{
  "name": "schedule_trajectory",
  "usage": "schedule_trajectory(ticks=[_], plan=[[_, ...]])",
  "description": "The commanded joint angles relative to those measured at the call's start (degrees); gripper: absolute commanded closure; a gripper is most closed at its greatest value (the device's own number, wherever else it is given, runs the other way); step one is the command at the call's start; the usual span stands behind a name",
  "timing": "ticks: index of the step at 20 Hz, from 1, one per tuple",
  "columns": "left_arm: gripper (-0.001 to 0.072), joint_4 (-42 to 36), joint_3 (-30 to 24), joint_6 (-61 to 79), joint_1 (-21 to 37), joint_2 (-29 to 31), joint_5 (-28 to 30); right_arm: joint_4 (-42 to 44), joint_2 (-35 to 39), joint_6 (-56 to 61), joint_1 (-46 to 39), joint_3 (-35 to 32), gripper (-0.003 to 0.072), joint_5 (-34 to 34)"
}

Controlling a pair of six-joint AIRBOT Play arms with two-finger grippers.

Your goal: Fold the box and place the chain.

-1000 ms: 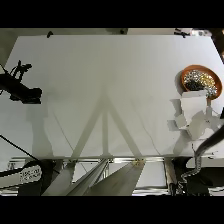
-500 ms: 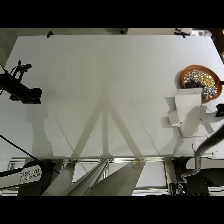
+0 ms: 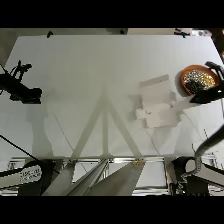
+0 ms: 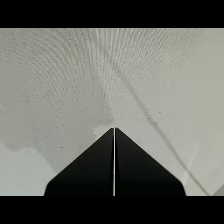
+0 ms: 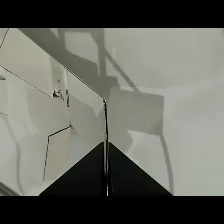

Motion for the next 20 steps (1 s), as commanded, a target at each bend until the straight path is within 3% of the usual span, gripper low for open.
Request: schedule_trajectory(ticks=[1,7,12,16,18,19,20], plan=[[0.0697,0.0,0.0,0.0,0.1,0.0,0.0,12.8,6.0,0.0,8.1,-10.9,0.0678,-7.1],[0.0697,0.0,0.0,0.0,0.1,0.0,0.0,20.0,9.3,7.4,24.9,-23.6,0.0678,-24.6],[0.0697,0.0,0.0,0.2,0.1,0.0,0.5,20.0,9.3,15.4,40.0,-24.9,0.0678,-37.5],[0.0697,-1.9,0.0,0.2,0.1,0.0,1.1,20.0,9.3,17.0,45.3,-24.9,0.0677,-39.7],[0.0678,-6.5,0.0,0.3,0.0,-0.1,1.1,19.9,9.3,18.1,45.6,-24.9,0.0677,-39.5],[0.0504,-9.9,0.0,3.3,-0.2,-0.1,1.0,19.8,9.3,18.1,45.6,-24.9,0.0676,-39.5],[0.0231,-14.0,0.0,9.9,-0.4,-0.1,0.7,19.8,9.3,18.1,45.6,-24.9,0.0676,-39.5]])
